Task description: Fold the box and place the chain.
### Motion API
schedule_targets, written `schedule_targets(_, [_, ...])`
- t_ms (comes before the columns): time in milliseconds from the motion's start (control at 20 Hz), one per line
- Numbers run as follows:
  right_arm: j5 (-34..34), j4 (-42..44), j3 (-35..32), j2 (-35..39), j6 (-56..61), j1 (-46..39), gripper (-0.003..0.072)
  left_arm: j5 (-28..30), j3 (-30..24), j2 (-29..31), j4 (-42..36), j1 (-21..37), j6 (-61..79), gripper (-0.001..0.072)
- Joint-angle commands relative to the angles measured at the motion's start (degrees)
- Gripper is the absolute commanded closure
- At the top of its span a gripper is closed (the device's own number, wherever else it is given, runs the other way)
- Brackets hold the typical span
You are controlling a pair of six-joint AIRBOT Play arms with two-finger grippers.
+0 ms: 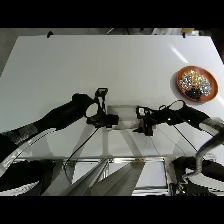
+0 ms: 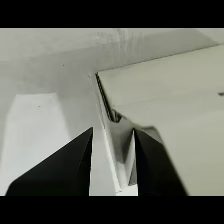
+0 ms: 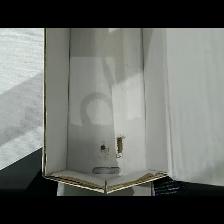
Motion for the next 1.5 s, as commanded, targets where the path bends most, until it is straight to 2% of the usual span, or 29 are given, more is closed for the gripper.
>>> schedule_targets(0, [0.0,0.0,0.0,0.0,0.0,0.0,0.0290,-1.1,1.2,-2.2,2.9,-1.3,-4.9,0.0417])
schedule_targets(250, [0.0,0.0,0.0,0.0,0.0,0.0,0.0290,-0.4,1.9,-2.6,4.1,-1.2,-6.0,0.0436])
schedule_targets(500, [0.0,0.0,0.0,0.0,0.0,0.0,0.0290,-6.8,9.3,-8.1,4.6,-1.7,-5.9,0.0436])
schedule_targets(1000, [0.0,0.0,0.0,0.0,0.0,0.0,0.0290,-9.0,9.6,-11.4,5.7,-2.1,-6.0,0.0442])
schedule_targets(1100, [0.0,0.0,0.0,0.0,0.0,0.0,0.0290,-9.0,9.6,-11.6,5.7,-2.2,-6.1,0.0551])
schedule_targets(1300, [0.0,0.0,0.0,0.0,0.0,0.0,0.0290,-8.7,9.6,-11.8,6.2,-2.8,-8.0,0.0580])
schedule_targets(1350, [0.0,0.0,0.0,0.0,0.0,0.0,0.0290,-8.7,9.6,-11.8,6.3,-2.9,-8.4,0.0614])
schedule_targets(1400, [0.0,0.0,0.0,0.0,0.0,0.0,0.0290,-8.7,9.6,-11.8,6.4,-2.9,-8.5,0.0678])
schedule_targets(1450, [0.0,0.0,0.0,0.0,0.0,0.0,0.0290,-8.7,9.6,-11.8,6.3,-2.9,-8.5,0.0683])
